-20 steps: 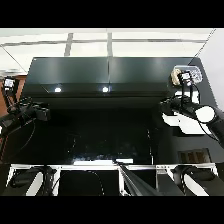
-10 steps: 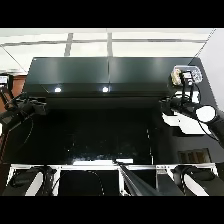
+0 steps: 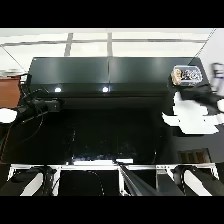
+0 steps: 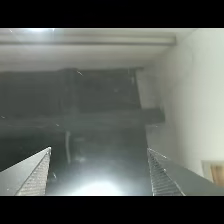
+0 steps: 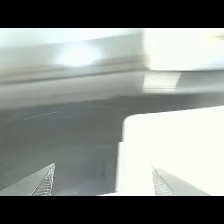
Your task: Fold the box and place the chain.
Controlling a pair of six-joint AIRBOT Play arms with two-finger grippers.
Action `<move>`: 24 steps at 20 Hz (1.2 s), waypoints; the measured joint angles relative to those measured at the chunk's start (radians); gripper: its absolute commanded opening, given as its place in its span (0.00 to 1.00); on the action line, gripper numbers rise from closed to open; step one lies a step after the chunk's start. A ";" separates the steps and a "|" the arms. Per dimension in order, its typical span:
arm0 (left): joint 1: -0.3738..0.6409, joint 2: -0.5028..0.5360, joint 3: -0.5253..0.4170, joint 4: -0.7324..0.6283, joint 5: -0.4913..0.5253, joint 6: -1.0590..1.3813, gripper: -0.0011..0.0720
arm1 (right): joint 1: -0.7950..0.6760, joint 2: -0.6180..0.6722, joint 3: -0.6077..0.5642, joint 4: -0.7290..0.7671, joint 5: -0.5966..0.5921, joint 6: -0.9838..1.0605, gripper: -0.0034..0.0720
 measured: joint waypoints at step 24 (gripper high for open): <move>-0.007 -0.023 0.015 -0.003 0.019 0.000 0.99 | -0.713 -0.796 0.693 0.131 0.881 -0.514 0.08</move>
